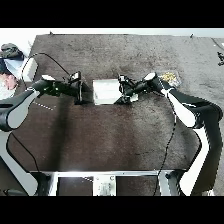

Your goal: Fold the box and place the chain.

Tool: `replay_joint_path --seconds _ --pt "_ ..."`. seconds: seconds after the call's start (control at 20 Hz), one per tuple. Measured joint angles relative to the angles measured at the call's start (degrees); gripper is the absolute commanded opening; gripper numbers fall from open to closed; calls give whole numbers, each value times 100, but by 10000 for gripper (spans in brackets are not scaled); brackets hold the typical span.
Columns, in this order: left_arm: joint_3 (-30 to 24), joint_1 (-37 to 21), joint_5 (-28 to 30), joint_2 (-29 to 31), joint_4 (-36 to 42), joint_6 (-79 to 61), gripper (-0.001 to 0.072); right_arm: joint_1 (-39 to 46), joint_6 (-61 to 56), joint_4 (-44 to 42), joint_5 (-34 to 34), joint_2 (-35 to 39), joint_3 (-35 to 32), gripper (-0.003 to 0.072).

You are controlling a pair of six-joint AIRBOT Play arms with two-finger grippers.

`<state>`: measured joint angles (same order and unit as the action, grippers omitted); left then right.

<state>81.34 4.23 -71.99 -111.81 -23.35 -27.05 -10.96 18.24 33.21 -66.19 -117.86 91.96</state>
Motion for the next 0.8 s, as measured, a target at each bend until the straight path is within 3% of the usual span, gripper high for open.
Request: replay_joint_path --seconds 0.35,0.4,0.8 --pt "-9 48 9 -149 131 -162 720 0 0 0 0 0 0 482" --pt "-9 48 13 -157 166 -166 664 0 -2 0 0 0 0 482" --pt "-4 295 461 -186 273 -140 669 0 -11 0 4 0 0 482"
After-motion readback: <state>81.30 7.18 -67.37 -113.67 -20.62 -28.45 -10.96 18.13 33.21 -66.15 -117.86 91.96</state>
